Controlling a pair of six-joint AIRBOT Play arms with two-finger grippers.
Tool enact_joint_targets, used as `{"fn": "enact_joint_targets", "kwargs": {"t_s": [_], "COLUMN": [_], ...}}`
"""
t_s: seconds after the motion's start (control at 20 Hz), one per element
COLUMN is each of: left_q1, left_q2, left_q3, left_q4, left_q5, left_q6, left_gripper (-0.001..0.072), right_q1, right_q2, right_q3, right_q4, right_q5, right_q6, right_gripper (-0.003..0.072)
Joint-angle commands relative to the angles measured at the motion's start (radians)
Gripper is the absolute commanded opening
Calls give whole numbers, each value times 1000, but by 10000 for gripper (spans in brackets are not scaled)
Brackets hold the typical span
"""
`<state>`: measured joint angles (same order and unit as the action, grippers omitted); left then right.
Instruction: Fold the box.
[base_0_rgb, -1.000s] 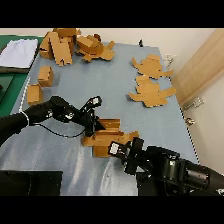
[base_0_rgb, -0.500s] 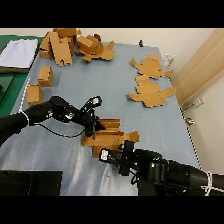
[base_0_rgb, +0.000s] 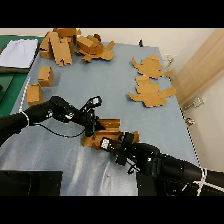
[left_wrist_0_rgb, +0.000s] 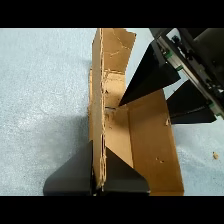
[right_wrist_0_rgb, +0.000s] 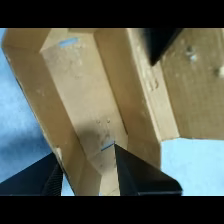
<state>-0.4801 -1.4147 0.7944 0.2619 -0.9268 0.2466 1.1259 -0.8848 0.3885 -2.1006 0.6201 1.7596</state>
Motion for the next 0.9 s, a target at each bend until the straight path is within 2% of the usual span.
{"fn": "enact_joint_targets", "kwargs": {"t_s": [0.0,0.2,0.3,0.4,0.55,0.65,0.7,0.8,0.85], "left_q1": [0,0,0,0,0,0,0,0,0], "left_q2": [0,0,0,0,0,0,0,0,0], "left_q3": [0,0,0,0,0,0,0,0,0], "left_q4": [0,0,0,0,0,0,0,0,0], "left_q5": [0,0,0,0,0,0,0,0,0], "left_q6": [0,0,0,0,0,0,0,0,0], "left_gripper": [10,10,10,10,10,10,10,10,10], "right_q1": [-11,-66,-125,-191,-276,-330,-353,-404,-430], "right_q2": [2,61,120,179,208,207,207,207,206], "right_q3": [0,-48,-94,-107,-107,-98,-89,-71,-64], "right_q4": [-4,13,81,253,628,811,852,861,875], "right_q5": [-28,-116,-174,-193,-189,-184,-175,-122,-100], "right_q6": [12,-40,-138,-330,-727,-870,-917,-961,-994], "right_gripper": [468,469,468,468,468,469,465,405,405]}}
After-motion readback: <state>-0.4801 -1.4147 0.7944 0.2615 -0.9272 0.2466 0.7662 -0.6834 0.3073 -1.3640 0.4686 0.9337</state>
